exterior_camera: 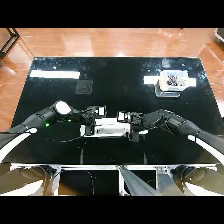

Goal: Fold the box and place the chain.

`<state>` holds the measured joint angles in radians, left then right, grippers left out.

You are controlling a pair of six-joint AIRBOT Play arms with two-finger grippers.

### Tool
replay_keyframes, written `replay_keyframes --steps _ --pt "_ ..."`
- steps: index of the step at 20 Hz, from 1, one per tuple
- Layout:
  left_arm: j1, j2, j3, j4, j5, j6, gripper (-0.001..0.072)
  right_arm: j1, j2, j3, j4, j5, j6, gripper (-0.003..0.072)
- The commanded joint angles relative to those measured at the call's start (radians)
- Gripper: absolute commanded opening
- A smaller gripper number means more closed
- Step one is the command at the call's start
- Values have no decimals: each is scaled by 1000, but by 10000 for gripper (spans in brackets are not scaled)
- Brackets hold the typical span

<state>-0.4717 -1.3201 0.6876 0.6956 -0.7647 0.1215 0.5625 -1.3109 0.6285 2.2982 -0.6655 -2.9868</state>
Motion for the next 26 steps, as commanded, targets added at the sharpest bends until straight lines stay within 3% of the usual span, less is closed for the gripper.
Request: replay_keyframes --steps 1,2,4,6,7,9,10,11,12,14,20,22,24,25,26 --pt "0 0 1 0 0 1 26 3 -1 -13 -3 19 0 572" --pt "0 0 1 0 0 1 25 3 -1 -13 -3 23 0 571" --pt "0 0 1 0 0 1 26 5 -1 -13 -2 31 0 459" --pt "0 0 1 0 0 1 26 5 -1 -13 -2 32 0 449" --pt "0 0 2 0 0 1 27 5 -1 -13 -2 31 0 350" --pt "0 1 2 0 3 1 75 5 -1 -13 -2 29 1 355" --pt "2 3 2 1 5 1 234 5 -1 -13 -2 29 1 355" --pt "5 10 2 2 5 1 442 5 0 -13 -2 29 2 355" --pt "11 18 2 3 5 -8 562 5 0 -13 -2 29 2 355" --pt "32 41 2 5 5 -48 620 5 0 -13 -2 30 6 356" --pt "134 176 2 75 -30 -214 621 5 0 -13 2 37 50 355" --pt "164 236 2 144 -93 -322 620 5 0 -13 1 43 60 355" --pt "188 290 2 164 -221 -500 600 5 0 -13 1 60 63 355" --pt "192 309 2 164 -308 -593 516 5 0 -13 1 61 63 355" --pt "191 320 2 164 -404 -664 266 5 0 -13 1 64 63 355"
